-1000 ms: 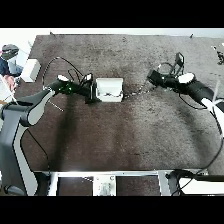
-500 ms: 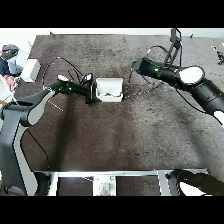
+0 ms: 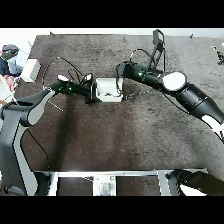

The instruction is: Fold the box and place the chain.

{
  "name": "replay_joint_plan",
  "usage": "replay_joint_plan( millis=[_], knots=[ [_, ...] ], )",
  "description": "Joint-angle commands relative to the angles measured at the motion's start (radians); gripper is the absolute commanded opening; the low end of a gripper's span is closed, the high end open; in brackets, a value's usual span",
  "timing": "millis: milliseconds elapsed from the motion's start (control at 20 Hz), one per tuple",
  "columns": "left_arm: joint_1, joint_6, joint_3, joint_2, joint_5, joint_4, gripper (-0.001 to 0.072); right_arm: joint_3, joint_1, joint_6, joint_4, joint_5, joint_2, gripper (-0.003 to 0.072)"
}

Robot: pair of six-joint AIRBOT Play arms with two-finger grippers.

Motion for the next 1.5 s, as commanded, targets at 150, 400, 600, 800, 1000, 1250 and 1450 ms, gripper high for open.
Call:
replay_joint_plan(
  millis=[150,400,600,800,1000,1250,1450],
  knots=[
    [0.0,0.0,0.0,0.0,0.0,0.0,0.0469,0.072,0.021,-0.024,0.041,-0.044,-0.018,0.0011],
    [0.0,0.0,-0.001,0.0,0.0,0.0,0.0469,0.085,0.022,-0.041,-0.001,0.027,-0.068,0.0012],
    [0.0,0.0,0.0,0.0,0.0,0.0,0.0469,0.085,0.019,-0.04,-0.071,0.114,-0.168,0.0013],
    [0.0,0.0,0.0,0.0,0.0,0.0,0.0469,0.081,-0.074,0.048,-0.233,0.193,-0.197,0.0224],
    [0.0,0.0,0.0,0.0,0.0,0.0,0.047,0.051,-0.221,0.076,-0.352,0.374,-0.198,0.0224],
    [0.0,0.0,0.0,0.0,0.0,0.0,0.0469,0.062,-0.304,-0.094,-0.293,0.397,-0.319,0.0226],
    [0.0,0.0,0.0,0.0,0.0,0.0,0.0469,0.138,-0.304,-0.215,-0.264,0.471,-0.442,0.0227]
  ],
)
